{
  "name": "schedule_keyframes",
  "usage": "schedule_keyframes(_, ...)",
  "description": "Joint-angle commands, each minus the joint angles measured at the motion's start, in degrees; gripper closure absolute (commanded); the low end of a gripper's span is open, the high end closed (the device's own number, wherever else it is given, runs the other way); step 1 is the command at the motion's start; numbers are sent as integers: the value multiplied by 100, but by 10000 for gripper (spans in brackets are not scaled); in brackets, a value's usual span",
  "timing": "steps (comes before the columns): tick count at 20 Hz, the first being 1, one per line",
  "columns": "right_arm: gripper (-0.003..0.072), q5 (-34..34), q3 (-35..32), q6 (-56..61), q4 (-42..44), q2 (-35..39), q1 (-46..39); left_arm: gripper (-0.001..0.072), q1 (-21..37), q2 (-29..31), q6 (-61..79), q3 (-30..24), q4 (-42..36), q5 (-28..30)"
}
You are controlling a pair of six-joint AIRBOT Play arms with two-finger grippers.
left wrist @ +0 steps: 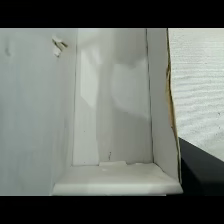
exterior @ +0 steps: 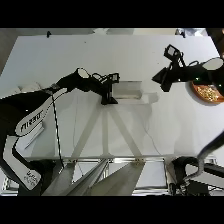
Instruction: Fold the box and place the chain.
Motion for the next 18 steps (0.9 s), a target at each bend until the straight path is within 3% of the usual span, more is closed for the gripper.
schedule_keyframes(1, 347, 420, 0, -507, -715, -177, -116, 291, 2, 4, 2, 7, 0, 4)
schedule_keyframes(6, 349, 302, 0, -1744, -686, -538, 437, 291, 2, 4, 0, 7, 0, 2)
schedule_keyframes(14, 351, -114, 0, -1821, -688, -1150, 1182, 291, 2, 4, 2, 7, 0, 2)
schedule_keyframes(18, 486, -153, 0, -1821, -671, -1174, 1233, 291, 2, 4, 2, 7, 0, 4)
